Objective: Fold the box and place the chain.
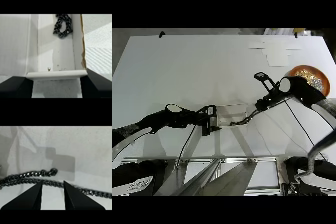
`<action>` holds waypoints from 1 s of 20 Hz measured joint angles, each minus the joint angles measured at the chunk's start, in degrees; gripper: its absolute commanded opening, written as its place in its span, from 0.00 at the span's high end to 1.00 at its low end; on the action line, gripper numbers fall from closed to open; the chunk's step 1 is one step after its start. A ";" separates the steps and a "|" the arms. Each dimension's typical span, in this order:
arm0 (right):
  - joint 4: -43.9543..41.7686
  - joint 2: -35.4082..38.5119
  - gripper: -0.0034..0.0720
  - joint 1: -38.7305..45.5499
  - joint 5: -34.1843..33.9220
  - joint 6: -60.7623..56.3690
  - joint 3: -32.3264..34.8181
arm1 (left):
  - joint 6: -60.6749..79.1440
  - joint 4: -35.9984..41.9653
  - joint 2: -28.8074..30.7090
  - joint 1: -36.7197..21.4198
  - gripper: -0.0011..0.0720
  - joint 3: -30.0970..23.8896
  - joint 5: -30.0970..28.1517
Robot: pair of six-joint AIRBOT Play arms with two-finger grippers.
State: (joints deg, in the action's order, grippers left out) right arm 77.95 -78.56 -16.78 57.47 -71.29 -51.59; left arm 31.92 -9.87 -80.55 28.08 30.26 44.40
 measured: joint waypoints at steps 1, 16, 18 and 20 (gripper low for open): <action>0.28 -0.33 0.56 -0.42 -0.15 -0.33 0.00 | -0.02 0.00 0.00 0.00 0.89 0.00 0.00; 2.97 -3.10 0.60 -1.66 -1.22 -2.27 0.04 | 0.00 0.00 0.00 0.00 0.89 0.00 0.00; 2.73 -3.32 0.63 -1.66 -1.38 -2.29 0.07 | 0.00 0.00 0.00 0.00 0.89 0.00 0.00; 1.88 -3.50 0.64 -1.66 -1.62 -2.32 0.07 | 0.00 0.00 0.00 0.00 0.89 0.00 0.00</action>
